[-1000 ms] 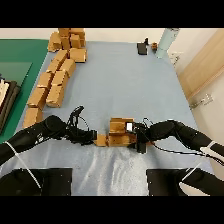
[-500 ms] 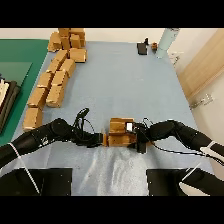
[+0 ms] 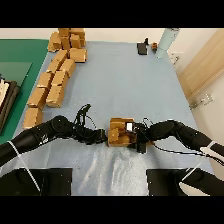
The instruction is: Fold the box.
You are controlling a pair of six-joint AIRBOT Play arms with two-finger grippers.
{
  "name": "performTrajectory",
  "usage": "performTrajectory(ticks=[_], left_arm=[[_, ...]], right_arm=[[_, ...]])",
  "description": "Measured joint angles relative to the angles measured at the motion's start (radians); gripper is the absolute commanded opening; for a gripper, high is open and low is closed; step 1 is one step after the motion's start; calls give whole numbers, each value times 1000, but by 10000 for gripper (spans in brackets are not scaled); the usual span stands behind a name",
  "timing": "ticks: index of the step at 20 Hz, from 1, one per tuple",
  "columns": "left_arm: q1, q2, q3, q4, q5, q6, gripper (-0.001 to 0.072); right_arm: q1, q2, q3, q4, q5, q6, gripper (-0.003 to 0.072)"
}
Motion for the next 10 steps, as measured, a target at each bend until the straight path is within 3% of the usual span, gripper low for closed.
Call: performTrajectory(ticks=[1, 3, 10], left_arm=[[5, 0, 5, 0, -3, 0, 359], [13, 0, 20, -2, -11, 0, 491], [19, -14, 45, -30, -29, 38, 493]], right_arm=[[0, 0, 0, 0, 0, 0, 514], [0, 0, 0, 0, 0, 0, 514], [0, 0, 0, 0, 0, 0, 514]])
